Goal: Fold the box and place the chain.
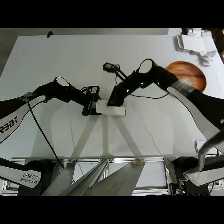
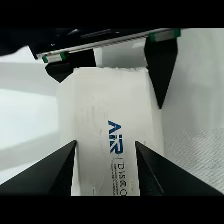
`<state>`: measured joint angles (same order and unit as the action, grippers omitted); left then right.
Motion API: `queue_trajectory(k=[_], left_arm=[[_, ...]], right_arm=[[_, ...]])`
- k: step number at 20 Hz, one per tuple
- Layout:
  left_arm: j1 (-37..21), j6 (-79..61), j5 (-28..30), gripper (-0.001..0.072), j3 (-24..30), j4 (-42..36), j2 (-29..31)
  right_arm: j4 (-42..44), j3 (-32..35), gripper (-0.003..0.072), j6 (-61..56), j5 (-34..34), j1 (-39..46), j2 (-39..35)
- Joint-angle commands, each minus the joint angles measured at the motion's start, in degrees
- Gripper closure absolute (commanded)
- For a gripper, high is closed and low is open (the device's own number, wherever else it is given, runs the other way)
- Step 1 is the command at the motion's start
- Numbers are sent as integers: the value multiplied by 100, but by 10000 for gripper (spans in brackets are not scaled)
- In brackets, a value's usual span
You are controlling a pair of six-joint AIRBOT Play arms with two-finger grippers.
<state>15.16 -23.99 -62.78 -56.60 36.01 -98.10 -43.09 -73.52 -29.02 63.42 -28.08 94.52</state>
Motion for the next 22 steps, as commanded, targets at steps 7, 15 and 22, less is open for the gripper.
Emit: queue_trajectory(k=[7, 15, 22], left_arm=[[-4, -2, 0, 633, -2, 2, 2], [-4, -2, 0, 633, -2, 2, 2], [-4, -2, 0, 633, -2, 2, 2]], right_arm=[[-964, 1097, 272, 835, -2247, -555, -1357], [-964, 1174, 272, 811, -2103, -960, -1414], [-1381, 1681, 274, 638, -3322, -1047, -1390]])
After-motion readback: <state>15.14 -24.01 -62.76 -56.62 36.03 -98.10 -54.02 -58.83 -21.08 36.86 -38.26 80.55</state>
